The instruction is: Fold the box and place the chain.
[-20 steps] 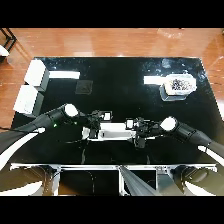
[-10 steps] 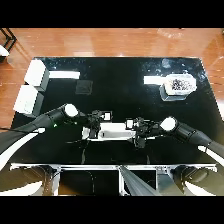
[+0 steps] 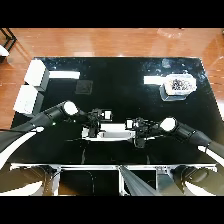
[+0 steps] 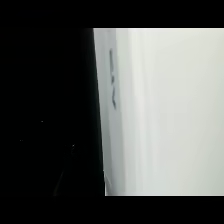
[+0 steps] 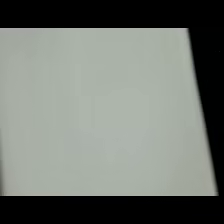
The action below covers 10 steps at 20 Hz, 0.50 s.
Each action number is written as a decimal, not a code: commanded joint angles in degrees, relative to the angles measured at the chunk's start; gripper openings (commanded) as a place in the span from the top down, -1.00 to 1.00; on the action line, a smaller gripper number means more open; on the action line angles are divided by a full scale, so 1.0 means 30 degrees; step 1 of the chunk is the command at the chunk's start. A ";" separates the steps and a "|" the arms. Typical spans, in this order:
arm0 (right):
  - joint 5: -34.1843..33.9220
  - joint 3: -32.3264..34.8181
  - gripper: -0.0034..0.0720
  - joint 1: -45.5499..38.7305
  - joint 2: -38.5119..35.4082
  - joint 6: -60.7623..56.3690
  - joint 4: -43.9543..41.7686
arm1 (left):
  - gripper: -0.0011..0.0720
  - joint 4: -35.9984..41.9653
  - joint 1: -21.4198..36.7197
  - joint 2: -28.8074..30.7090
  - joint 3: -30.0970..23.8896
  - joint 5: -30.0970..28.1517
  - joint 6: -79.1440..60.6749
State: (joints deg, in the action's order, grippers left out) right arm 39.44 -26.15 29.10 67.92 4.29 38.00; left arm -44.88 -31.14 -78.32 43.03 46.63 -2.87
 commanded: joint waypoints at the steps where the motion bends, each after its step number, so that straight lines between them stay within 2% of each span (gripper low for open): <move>1: -0.0102 0.0007 -0.22 0.0015 0.0007 -0.0066 -0.0015 | -0.28 -0.0845 0.0015 0.0226 0.0408 0.0138 0.1173; 6: -0.0095 0.0015 -0.22 -0.0007 0.0007 -0.0255 0.0015 | -0.28 -0.1020 0.0029 0.0226 0.0474 0.0219 0.1712; 10: -0.0444 0.0015 -0.22 -0.0036 0.0007 -0.0648 0.0022 | -0.28 -0.2987 0.0044 0.0940 0.0474 0.0197 0.3359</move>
